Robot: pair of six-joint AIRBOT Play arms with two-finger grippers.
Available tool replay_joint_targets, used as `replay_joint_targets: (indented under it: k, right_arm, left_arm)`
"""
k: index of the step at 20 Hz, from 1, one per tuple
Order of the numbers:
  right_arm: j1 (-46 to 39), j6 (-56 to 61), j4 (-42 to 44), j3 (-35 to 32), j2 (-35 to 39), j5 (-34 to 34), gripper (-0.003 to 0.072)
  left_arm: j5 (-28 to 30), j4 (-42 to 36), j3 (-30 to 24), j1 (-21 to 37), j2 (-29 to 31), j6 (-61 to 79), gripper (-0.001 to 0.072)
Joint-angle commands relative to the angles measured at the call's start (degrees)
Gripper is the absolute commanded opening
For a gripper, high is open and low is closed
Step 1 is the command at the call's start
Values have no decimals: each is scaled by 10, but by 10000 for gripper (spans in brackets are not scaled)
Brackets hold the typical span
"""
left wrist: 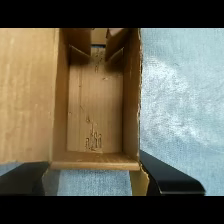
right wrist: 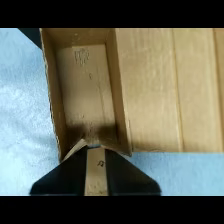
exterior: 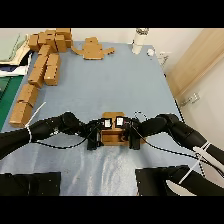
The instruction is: Fold the box.
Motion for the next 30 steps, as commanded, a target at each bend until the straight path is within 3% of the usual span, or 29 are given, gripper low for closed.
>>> replay_joint_targets:
  k: [1, 2, 9, 11, 13, 15, 18, 20, 22, 27, 30]
  right_arm:
    - [12, -4, 19, 0, -13, 22, 495]
    - [12, -4, 27, 0, -17, 22, 525]
    - [11, 43, -8, 0, -9, 1, 500]
    - [11, 164, -85, 4, 11, -6, 390]
    - [11, 339, -220, 23, 39, -27, 359]
    - [10, 494, -361, 47, 66, -75, 136]
    - [-11, 754, -520, 56, 85, -130, 32]
    - [-51, 826, -492, 49, 70, -162, 32]
    - [-87, 826, -392, 29, 40, -170, 4]
    - [-67, 722, -134, -5, -11, -116, 5]
    - [-34, 720, -105, -5, -6, -94, 4]
  left_arm:
    - [0, 0, 0, 0, 0, 0, 438]
    - [0, 0, 0, 0, 0, 0, 438]
    - [0, 0, 0, 0, 0, 0, 438]
    - [0, 0, 0, 0, 0, 0, 438]
    - [0, 0, 0, 0, 0, 0, 438]
    - [0, 0, 0, 0, 0, 0, 438]
    - [0, 0, 0, 0, 0, 0, 438]
    - [0, 0, 0, 0, 0, 0, 438]
    - [0, 0, 0, 0, 0, 0, 438]
    - [0, 0, 0, 0, 0, 0, 438]
    - [0, 0, 0, 0, 0, 0, 438]
